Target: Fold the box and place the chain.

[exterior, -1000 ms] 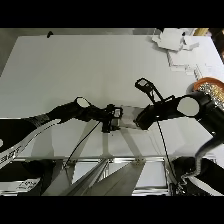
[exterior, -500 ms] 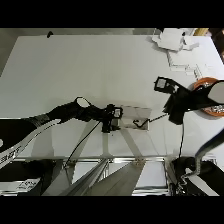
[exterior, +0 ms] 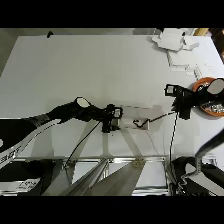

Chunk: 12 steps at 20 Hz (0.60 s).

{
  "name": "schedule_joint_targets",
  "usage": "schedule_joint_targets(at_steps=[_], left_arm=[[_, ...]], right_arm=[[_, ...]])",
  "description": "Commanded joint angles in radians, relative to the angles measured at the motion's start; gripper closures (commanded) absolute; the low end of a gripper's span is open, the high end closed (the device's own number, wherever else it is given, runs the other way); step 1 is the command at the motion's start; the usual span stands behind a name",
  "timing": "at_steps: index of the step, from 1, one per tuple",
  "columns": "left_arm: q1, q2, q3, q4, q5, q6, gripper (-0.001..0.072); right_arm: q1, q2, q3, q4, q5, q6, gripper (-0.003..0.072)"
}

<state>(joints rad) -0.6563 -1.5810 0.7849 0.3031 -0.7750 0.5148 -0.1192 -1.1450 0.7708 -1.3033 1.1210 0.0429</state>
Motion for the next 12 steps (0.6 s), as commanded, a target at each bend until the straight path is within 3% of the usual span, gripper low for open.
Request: schedule_joint_targets(at_steps=[1, 7, 10, 12], left_arm=[[0.0, 0.0, 0.0, 0.0, 0.0, 0.0, 0.0206], [0.0, 0.0, 0.0, 0.0, 0.0, 0.0, 0.0206], [0.0, 0.0, 0.0, 0.0, 0.0, 0.0, 0.0206], [0.0, 0.0, 0.0, 0.0, 0.0, 0.0, 0.0206]], right_arm=[[-0.011, -0.083, -0.006, 0.0, -0.023, -0.079, 0.0486], [-0.011, -0.144, -0.006, -0.002, -0.035, -0.101, 0.0484], [-0.011, -0.148, -0.011, -0.006, -0.045, -0.105, 0.0415], [-0.011, -0.148, -0.011, -0.006, -0.04, -0.105, 0.0416]])
